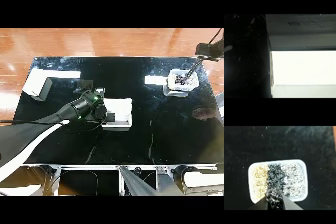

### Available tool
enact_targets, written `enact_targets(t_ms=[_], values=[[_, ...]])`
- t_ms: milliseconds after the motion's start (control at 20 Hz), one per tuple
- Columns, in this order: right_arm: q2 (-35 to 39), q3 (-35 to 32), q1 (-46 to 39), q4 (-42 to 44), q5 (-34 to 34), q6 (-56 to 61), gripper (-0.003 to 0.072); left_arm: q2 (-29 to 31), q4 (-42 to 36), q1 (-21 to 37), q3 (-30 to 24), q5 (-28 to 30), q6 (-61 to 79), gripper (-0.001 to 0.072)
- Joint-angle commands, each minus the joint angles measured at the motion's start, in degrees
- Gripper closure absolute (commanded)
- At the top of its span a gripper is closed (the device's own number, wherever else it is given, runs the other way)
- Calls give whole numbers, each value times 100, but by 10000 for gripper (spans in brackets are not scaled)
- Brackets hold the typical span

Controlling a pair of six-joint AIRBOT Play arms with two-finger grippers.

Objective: Fold the box and place the chain.

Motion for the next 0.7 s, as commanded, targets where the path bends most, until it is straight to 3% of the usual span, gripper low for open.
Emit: enact_targets(t_ms=[0, 200, 450, 650], values=[[420, 7, 13, 289, 192, -240, 664, -2, 0, 2, 4, 2, 0, 689], [992, 4, 13, 894, 907, -691, 662, -2, 2, 2, 4, -2, 0, 689], [1989, 4, 83, 1379, 1051, -872, 662, -2, 2, 2, 4, -11, 0, 689], [2527, 4, 699, 1373, 1311, -872, 662, -2, 2, 2, 4, -13, 0, 689]])
